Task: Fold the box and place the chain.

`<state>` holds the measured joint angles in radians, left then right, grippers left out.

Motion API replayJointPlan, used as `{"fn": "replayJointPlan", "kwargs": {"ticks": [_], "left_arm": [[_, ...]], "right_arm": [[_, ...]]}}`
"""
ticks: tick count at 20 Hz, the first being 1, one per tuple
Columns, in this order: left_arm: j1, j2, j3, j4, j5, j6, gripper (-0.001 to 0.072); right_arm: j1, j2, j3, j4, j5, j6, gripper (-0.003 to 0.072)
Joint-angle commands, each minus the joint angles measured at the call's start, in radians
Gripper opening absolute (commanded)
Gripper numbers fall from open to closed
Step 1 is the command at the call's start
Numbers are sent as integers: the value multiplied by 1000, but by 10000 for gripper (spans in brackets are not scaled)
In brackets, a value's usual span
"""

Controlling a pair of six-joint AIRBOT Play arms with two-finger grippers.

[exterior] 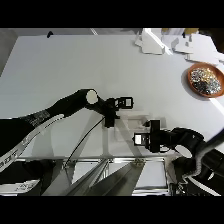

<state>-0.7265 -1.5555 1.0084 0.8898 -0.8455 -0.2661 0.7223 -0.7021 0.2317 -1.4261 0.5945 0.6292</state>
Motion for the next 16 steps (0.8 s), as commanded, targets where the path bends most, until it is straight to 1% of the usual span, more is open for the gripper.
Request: {"fn": "replayJointPlan", "kwargs": {"ticks": [1,5,10,13,16], "left_arm": [[0,0,0,0,0,0,10],[0,0,0,0,0,0,10],[0,0,0,0,0,0,10],[0,0,0,0,0,0,10],[0,0,0,0,0,0,10]], "right_arm": [[3,-2,7,-25,-41,1,683],[-73,6,24,85,19,-42,683],[-184,21,63,197,39,-140,683],[-255,20,73,268,70,-234,683],[-328,20,73,324,74,-319,683]]}}
